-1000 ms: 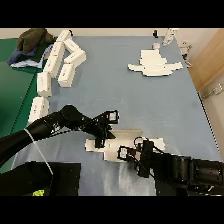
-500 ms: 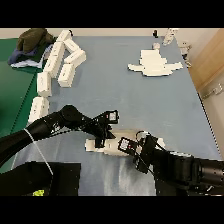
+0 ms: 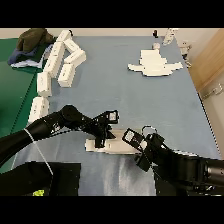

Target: Fold the box.

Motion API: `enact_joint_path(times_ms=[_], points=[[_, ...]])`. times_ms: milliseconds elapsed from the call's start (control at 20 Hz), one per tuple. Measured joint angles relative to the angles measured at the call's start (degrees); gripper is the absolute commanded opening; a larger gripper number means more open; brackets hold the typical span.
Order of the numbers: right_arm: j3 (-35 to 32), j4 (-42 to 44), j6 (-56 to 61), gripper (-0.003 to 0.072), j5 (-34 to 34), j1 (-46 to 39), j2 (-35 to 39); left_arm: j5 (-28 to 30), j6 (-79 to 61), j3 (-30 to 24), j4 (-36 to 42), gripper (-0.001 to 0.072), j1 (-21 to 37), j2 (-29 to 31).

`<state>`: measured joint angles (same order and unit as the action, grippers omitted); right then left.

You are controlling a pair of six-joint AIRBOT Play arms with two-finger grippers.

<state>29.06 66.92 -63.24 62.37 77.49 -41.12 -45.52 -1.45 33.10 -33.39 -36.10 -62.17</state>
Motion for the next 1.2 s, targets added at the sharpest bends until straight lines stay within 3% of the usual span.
enact_joint_path(times_ms=[300,600,900,1200], points=[[-0.2,-0.8,-2.2,0.0715,0.9,-1.7,0.5,0.0,0.0,0.0,0.0,0.0014,0.0,0.0],[-3.6,4.7,-17.6,0.0715,-5.0,-10.6,5.8,0.0,0.0,0.0,0.0,0.0014,0.0,0.0],[-7.3,27.7,-52.0,0.0716,-11.6,-29.1,9.3,0.0,0.0,0.0,0.0,0.0015,0.0,0.0],[-8.1,51.9,-86.9,0.0716,-11.3,-45.4,4.4,0.0,0.0,0.0,0.0,0.0014,0.0,0.0]])
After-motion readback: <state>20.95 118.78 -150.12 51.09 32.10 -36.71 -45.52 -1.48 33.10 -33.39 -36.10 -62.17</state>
